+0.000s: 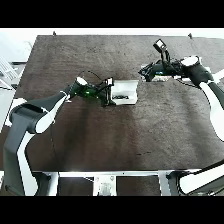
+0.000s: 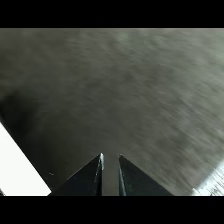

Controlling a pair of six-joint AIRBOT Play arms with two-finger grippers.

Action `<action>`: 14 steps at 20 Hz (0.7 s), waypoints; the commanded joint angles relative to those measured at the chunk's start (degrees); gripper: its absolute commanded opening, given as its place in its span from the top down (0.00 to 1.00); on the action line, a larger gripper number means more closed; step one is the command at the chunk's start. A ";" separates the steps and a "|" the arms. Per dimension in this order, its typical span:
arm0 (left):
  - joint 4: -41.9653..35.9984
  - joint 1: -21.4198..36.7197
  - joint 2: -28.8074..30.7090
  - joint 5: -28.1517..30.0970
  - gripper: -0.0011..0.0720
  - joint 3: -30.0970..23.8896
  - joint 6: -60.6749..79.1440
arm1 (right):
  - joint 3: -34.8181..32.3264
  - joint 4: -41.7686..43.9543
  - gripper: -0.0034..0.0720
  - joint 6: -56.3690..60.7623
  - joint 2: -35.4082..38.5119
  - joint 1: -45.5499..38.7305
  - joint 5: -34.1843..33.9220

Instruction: Fold the box and place the chain.

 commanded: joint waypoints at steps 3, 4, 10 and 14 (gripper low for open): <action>0.02 0.02 0.04 0.02 0.42 0.04 0.02 | 5.11 1.79 0.74 -1.09 -5.25 1.36 14.56; 0.02 0.00 0.04 0.02 0.42 0.04 0.02 | 5.09 1.77 0.72 -1.09 -5.35 1.81 15.50; 0.02 0.00 0.04 0.04 0.42 0.04 0.02 | 4.74 1.38 0.64 -1.09 -5.60 3.56 19.45; 0.02 0.02 0.04 0.04 0.42 0.04 0.04 | 4.74 1.33 0.60 -1.07 -5.60 3.56 24.90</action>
